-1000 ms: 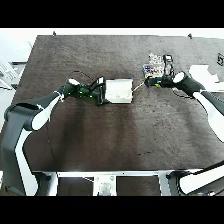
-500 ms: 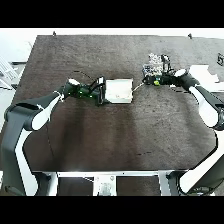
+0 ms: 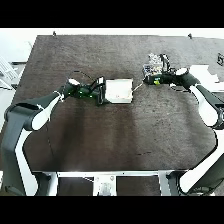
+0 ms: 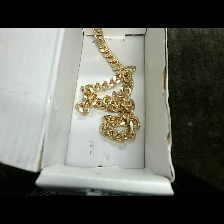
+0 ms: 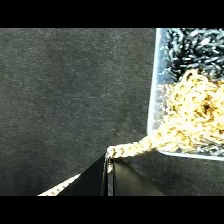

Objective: Fold the box and place the chain.

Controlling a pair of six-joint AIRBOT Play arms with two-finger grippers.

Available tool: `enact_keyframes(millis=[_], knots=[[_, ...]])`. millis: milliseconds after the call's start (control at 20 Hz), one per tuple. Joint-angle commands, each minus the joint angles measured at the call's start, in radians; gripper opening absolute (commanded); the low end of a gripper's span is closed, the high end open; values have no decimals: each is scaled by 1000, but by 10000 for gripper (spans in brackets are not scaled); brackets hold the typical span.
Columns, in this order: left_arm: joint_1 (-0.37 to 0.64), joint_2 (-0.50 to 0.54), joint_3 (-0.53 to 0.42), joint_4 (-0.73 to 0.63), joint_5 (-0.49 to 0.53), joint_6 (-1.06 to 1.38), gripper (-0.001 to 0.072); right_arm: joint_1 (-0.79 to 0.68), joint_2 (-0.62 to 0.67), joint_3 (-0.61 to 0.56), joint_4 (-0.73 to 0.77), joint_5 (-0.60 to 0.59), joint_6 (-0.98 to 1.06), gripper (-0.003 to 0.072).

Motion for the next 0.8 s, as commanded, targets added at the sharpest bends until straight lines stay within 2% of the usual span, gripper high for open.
enact_keyframes(millis=[0,300,500,750], knots=[[1,1,0,0,0,0,515,10,73,2,4,18,13,8],[1,1,0,0,0,0,514,42,365,-2,-25,118,63,8],[1,1,0,0,0,0,514,124,545,-2,-198,117,154,7],[1,1,0,0,0,0,514,288,683,-2,-345,117,248,8]])
